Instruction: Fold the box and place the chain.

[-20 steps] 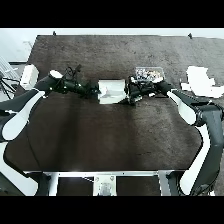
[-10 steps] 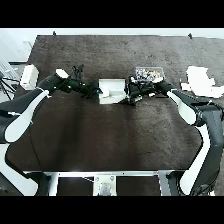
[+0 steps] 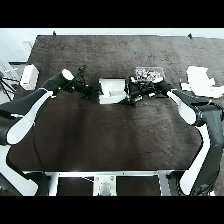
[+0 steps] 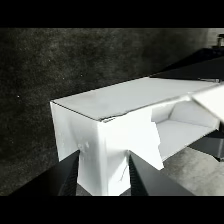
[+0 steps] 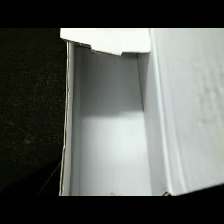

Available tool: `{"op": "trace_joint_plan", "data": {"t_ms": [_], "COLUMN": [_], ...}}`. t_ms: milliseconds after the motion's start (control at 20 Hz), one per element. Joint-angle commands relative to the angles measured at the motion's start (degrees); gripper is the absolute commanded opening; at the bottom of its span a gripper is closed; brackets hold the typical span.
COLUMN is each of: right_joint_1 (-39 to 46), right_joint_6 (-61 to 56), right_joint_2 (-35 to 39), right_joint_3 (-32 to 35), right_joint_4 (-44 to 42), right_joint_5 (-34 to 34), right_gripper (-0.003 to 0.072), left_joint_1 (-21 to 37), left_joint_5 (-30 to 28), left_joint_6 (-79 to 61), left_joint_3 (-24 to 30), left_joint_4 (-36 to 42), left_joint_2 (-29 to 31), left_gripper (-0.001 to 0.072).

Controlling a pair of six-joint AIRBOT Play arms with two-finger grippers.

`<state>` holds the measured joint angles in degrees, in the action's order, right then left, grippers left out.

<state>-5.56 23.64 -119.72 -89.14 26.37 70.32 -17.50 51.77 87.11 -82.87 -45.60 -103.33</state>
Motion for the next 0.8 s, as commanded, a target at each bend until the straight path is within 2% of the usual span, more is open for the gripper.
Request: {"op": "trace_joint_plan", "data": {"t_ms": [0,500,750], "right_joint_1": [0.0,0.0,0.0], "right_joint_6": [0.0,0.0,0.0], "right_joint_2": [0.0,0.0,0.0], "right_joint_3": [0.0,0.0,0.0], "right_joint_4": [0.0,0.0,0.0], "right_joint_5": [0.0,0.0,0.0], "right_gripper": [0.0496,0.0496,0.0496], "left_joint_1": [-1.2,-4.1,-5.0], "left_joint_5": [0.1,0.8,2.9], "left_joint_6": [5.8,13.4,18.1], "left_joint_3": [-2.6,-4.1,-6.4], "left_joint_4": [-7.3,-13.8,-18.1], "left_joint_2": [0.0,-0.1,-0.2], "left_gripper": [0.035,0.0352,0.0358]}}
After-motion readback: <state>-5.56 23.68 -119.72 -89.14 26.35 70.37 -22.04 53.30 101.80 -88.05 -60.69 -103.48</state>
